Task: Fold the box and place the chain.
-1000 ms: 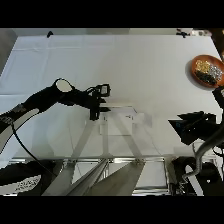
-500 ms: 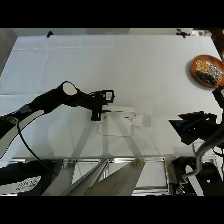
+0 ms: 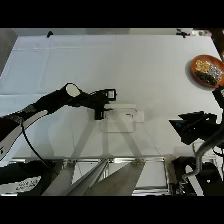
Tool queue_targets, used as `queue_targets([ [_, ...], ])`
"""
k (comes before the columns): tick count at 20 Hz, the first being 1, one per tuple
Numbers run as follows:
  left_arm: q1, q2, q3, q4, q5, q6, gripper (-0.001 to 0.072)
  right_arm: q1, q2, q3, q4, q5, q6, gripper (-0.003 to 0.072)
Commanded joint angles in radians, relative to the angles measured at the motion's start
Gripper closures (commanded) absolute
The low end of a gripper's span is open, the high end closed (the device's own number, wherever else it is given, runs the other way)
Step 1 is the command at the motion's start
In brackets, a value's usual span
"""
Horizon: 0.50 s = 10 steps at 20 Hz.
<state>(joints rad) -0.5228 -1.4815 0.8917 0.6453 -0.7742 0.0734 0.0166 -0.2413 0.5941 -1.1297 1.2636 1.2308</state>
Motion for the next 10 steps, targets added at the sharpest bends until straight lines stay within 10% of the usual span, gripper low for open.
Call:
queue_targets([
  [1,0.000,-0.001,0.000,-0.012,0.038,-0.073,0.0704,0.000,0.000,0.001,-0.003,0.000,0.000,0.0223],
  [10,-0.002,-0.051,0.000,-0.013,-0.016,-0.087,0.0704,0.000,0.000,0.001,-0.025,0.001,0.000,0.0223],
])
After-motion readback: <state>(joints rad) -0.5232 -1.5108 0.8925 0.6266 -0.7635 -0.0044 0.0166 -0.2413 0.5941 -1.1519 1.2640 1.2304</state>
